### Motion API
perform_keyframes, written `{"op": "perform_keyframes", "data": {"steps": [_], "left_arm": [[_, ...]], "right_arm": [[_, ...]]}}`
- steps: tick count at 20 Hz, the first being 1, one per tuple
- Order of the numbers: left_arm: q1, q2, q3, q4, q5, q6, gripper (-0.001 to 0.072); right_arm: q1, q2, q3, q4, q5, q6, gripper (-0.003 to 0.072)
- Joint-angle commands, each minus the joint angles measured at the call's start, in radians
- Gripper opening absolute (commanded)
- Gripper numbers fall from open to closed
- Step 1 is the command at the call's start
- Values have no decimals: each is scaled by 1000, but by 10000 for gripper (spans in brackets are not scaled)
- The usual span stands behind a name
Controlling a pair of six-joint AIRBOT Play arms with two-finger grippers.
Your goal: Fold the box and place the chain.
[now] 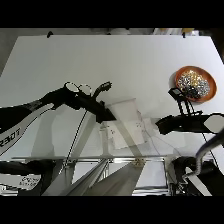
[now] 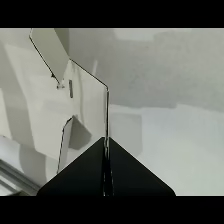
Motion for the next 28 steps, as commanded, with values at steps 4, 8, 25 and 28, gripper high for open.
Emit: {"op": "perform_keyframes", "data": {"steps": [4,8,25,28], "left_arm": [[-29,88,1,110,18,197,2],[-118,150,1,239,258,239,2],[-179,69,0,221,411,232,8],[-179,71,0,221,405,232,10]], "right_arm": [[1,2,84,-26,58,-12,355],[0,2,156,-188,131,-12,370],[1,2,156,-198,129,-16,369],[1,1,156,-138,134,-105,367]]}}
